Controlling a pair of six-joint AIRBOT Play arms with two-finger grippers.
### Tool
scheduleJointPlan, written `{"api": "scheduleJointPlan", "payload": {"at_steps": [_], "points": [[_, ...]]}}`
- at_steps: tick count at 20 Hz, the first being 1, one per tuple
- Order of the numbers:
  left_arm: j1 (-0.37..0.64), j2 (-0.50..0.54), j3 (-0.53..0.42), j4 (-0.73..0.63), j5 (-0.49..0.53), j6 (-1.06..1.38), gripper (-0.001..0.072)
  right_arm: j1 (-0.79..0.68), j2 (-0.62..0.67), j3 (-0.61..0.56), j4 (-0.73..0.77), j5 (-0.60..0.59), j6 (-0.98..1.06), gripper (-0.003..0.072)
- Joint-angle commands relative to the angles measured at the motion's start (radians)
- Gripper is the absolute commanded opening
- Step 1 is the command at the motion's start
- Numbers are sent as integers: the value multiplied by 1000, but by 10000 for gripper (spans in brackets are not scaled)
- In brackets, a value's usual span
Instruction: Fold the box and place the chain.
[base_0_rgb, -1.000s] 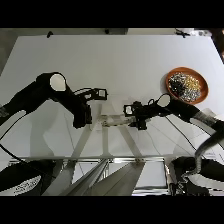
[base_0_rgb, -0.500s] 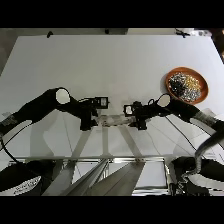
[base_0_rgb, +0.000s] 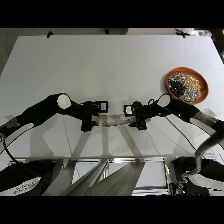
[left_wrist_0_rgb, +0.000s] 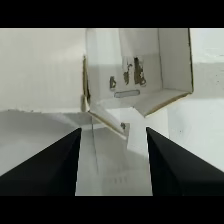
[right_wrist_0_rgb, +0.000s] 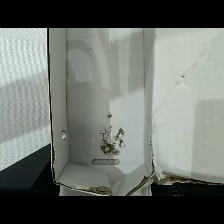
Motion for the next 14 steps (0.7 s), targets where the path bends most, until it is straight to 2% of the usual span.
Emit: {"api": "scheduleJointPlan", "payload": {"at_steps": [1, 2, 4, 7, 9, 14], "points": [[-12, -15, -2, -68, 12, 90, 448, 0, 0, 1, 0, 0, 0, 298], [-19, -22, -2, -90, 15, 113, 430, 0, 0, 1, 0, 0, 0, 298], [-34, -29, -2, -112, 16, 140, 333, 0, 0, 1, 0, 0, 0, 298], [-38, -29, -2, -112, 22, 141, 304, 0, 0, 1, 0, 0, 0, 298], [-38, -29, -2, -112, 21, 141, 208, 0, 0, 1, 0, 0, 0, 298], [-47, -29, -2, -106, 13, 140, 204, 0, 0, 1, 0, 0, 0, 298]]}}
